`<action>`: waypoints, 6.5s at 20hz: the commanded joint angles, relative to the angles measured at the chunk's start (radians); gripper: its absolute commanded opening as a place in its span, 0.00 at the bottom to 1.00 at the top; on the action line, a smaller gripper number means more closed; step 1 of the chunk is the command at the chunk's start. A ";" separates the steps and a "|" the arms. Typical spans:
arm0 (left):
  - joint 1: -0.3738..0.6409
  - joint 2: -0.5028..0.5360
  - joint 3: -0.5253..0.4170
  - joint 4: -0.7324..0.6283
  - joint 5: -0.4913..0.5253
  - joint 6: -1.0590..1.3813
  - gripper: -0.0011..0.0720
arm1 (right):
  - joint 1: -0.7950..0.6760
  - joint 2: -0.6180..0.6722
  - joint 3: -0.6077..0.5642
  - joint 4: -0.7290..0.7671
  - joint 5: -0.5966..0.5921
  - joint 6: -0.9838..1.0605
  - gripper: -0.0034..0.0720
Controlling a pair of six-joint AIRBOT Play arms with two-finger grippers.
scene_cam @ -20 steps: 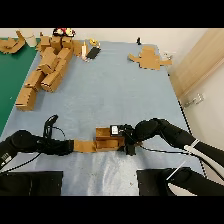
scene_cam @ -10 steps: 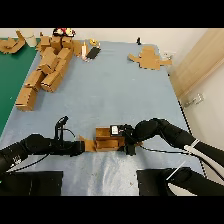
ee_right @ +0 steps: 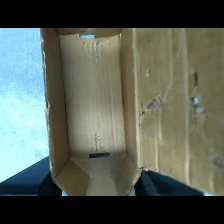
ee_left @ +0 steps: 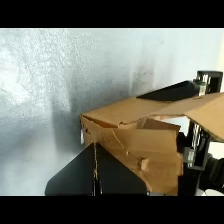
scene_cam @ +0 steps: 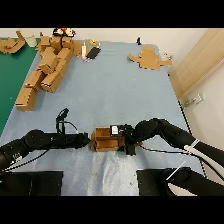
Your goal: Fold the box.
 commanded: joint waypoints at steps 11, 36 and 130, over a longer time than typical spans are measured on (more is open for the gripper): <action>0.100 -0.001 0.007 -0.014 -0.114 -0.013 0.50 | 0.001 0.001 0.000 0.000 0.000 0.000 0.75; 0.069 -0.054 0.007 -0.205 -0.205 0.128 0.77 | 0.001 0.001 0.000 0.000 0.000 0.000 0.75; -0.426 -0.497 0.583 0.872 -0.444 -0.898 0.77 | 0.000 0.001 0.000 0.000 0.000 0.000 0.75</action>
